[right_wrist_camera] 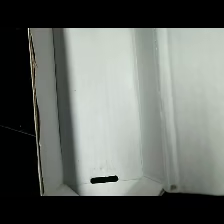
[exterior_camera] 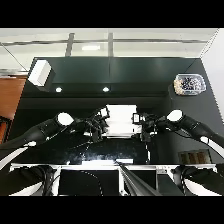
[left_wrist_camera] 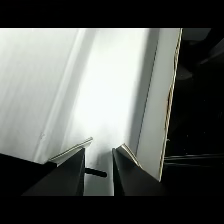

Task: Fold the box and place the chain.

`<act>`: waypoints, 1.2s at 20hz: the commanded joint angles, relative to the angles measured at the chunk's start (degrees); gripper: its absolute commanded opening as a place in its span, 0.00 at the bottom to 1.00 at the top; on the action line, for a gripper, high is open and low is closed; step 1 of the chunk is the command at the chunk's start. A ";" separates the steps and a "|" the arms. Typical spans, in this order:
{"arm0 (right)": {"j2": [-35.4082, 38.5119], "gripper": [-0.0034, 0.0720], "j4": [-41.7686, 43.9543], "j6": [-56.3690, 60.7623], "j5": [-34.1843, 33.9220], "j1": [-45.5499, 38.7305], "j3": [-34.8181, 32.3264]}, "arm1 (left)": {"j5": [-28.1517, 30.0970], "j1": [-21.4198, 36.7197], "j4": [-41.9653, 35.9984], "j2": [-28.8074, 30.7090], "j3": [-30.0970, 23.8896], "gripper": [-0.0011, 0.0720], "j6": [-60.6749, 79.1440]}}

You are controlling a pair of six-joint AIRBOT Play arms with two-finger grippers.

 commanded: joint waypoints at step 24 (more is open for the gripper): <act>-0.02 0.35 0.02 0.02 0.02 0.00 -0.02 | -24.87 39.12 29.53 15.47 -2.29 0.05 -82.31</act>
